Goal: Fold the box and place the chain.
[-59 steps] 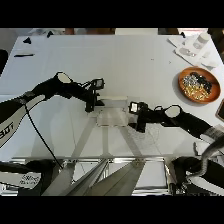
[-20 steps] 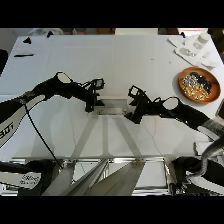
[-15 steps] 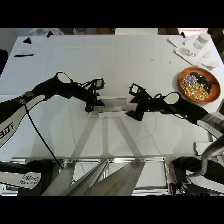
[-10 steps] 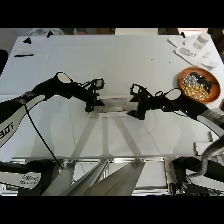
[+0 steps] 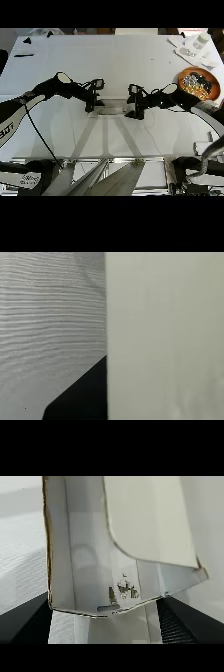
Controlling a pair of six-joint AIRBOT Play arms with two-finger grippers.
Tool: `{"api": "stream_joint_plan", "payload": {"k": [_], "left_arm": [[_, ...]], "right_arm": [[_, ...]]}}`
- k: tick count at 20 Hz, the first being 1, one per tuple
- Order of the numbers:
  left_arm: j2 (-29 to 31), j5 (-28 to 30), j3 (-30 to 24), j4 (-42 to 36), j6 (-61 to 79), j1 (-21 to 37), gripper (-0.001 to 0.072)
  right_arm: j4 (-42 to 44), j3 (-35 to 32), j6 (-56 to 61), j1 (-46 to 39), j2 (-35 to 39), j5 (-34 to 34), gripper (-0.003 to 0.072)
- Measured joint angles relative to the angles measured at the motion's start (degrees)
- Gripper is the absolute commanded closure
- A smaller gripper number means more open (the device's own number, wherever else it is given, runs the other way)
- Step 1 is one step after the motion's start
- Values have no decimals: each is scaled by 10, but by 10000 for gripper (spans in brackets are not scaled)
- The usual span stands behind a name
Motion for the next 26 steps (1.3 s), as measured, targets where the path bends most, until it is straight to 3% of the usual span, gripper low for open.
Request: {"api": "stream_joint_plan", "payload": {"k": [10,26], "left_arm": [[0,0,0,0,0,0,696],[0,0,0,0,0,0,696]], "right_arm": [[0,32,-10,0,-72,40,-6],[5,35,0,20,-81,31,-6]]}}
